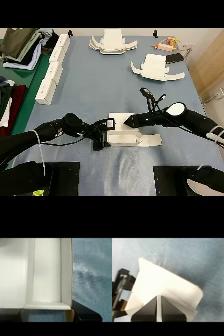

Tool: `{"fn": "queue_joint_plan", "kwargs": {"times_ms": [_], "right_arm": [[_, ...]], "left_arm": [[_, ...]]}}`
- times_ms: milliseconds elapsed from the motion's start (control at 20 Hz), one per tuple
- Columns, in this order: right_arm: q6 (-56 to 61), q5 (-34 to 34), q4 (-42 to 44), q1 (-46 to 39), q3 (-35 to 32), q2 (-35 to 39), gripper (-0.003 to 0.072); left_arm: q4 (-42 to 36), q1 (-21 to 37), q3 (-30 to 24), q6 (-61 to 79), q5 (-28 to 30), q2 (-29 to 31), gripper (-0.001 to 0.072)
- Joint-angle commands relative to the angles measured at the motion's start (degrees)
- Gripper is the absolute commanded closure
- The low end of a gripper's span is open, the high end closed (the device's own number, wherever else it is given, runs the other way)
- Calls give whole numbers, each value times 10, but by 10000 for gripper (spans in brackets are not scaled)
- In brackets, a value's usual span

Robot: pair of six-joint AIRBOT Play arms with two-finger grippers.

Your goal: Fold the box.

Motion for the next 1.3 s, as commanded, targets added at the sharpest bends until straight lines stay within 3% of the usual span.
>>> {"fn": "queue_joint_plan", "kwargs": {"times_ms": [0, 350, 700, 1050, 1100, 1200, 1250], "right_arm": [[-43, -8, -5, 0, 3, -56, 608], [-74, -6, 26, 0, 3, -52, 608], [-73, 13, 9, 0, 4, 72, 608], [-94, 169, -132, 0, 3, 215, 604], [-97, 195, -172, 0, 3, 232, 575], [-97, 236, -247, 0, 2, 254, 308], [-97, 250, -278, 0, 0, 257, 298]], "left_arm": [[1, 0, 0, 1, 0, 0, 230], [1, 0, 0, 2, 0, 0, 230], [1, 0, 0, 1, 0, 0, 230], [1, 0, 0, 2, 0, 0, 230], [1, 0, 0, 2, 0, 0, 230], [1, 0, 0, 2, 0, 0, 229], [1, 0, 0, 2, 0, 0, 230]]}}
